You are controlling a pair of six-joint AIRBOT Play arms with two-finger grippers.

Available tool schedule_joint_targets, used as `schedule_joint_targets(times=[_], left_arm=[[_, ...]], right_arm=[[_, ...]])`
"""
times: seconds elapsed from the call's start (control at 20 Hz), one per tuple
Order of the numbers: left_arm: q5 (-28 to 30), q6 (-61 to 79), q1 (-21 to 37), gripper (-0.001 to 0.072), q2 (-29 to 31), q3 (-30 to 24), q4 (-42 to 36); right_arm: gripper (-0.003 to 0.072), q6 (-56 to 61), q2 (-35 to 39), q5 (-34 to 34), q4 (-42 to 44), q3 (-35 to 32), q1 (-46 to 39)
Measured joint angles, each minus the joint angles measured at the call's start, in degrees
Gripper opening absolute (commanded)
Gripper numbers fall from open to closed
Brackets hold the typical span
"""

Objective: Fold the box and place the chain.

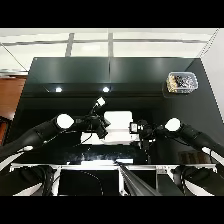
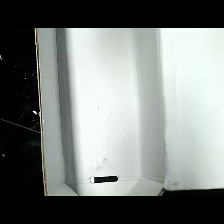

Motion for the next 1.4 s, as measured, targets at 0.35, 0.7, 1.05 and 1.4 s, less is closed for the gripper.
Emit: schedule_joint_targets(times=[0.35, 0.7, 1.05, 1.4], left_arm=[[-3.4, 1.1, 0.6, 0.0027, -0.5, 1.0, 2.5], [-17.3, 0.1, 12.1, 0.0656, 11.9, 0.5, 16.5], [-22.7, 7.9, 11.5, 0.0700, 11.5, -3.7, 19.7], [-17.3, 17.9, 4.9, 0.0483, 4.8, -4.2, 15.7]], right_arm=[[0.0312, 0.1, 0.0, 0.1, 0.5, 0.0, 0.0], [0.0313, 0.2, 0.0, 0.0, 0.7, 0.0, 0.0], [0.0312, 0.2, 0.0, -0.1, 0.8, 0.0, 0.0], [0.0312, 0.2, 0.0, -0.1, 0.7, 0.0, 0.0]])
